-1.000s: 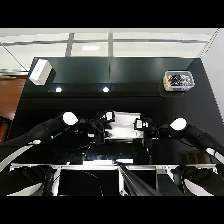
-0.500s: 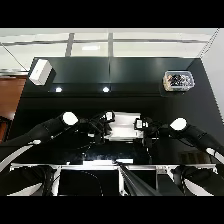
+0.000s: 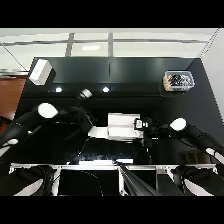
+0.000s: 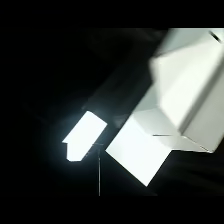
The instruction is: Fold the box and place the chain.
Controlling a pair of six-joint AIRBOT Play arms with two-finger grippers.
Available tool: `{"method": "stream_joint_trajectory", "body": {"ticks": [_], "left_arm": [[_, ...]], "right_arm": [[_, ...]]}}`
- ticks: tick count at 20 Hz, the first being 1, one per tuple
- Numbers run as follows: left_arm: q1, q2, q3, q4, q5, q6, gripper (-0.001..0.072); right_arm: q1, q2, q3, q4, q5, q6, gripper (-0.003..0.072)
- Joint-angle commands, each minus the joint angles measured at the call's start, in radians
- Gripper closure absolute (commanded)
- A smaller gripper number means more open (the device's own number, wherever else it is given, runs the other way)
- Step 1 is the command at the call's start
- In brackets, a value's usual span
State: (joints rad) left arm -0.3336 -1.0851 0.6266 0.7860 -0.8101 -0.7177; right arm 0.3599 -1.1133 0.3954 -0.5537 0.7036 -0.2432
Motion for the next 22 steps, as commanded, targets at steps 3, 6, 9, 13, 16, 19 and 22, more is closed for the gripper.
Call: {"method": "stream_joint_trajectory", "body": {"ticks": [3, 6, 9, 13, 16, 19, 22], "left_arm": [[0.306, 0.017, -0.068, 0.040, -0.229, -0.575, 0.0684], [0.299, -0.041, -0.135, -0.021, -0.283, -0.589, 0.0683], [0.234, -0.101, -0.156, -0.122, -0.240, -0.501, 0.0683], [0.101, -0.162, -0.156, -0.216, -0.124, -0.502, 0.0683], [-0.005, -0.174, -0.150, -0.275, -0.060, -0.480, 0.0683], [-0.022, -0.173, -0.122, -0.275, -0.086, -0.456, 0.0683], [-0.021, -0.152, -0.079, -0.275, -0.120, -0.408, 0.0683]], "right_arm": [[0.004, -0.001, 0.000, -0.004, 0.003, -0.001, 0.0272], [0.003, -0.001, 0.000, -0.004, 0.003, -0.001, 0.0272], [0.004, -0.001, 0.000, -0.004, 0.003, -0.001, 0.0272], [0.004, -0.001, 0.000, -0.004, 0.003, -0.001, 0.0271], [0.003, -0.001, 0.000, -0.004, 0.003, -0.001, 0.0271], [0.004, -0.001, 0.000, -0.005, 0.003, -0.001, 0.0272], [0.003, -0.001, 0.000, -0.004, 0.003, -0.001, 0.0272]]}}
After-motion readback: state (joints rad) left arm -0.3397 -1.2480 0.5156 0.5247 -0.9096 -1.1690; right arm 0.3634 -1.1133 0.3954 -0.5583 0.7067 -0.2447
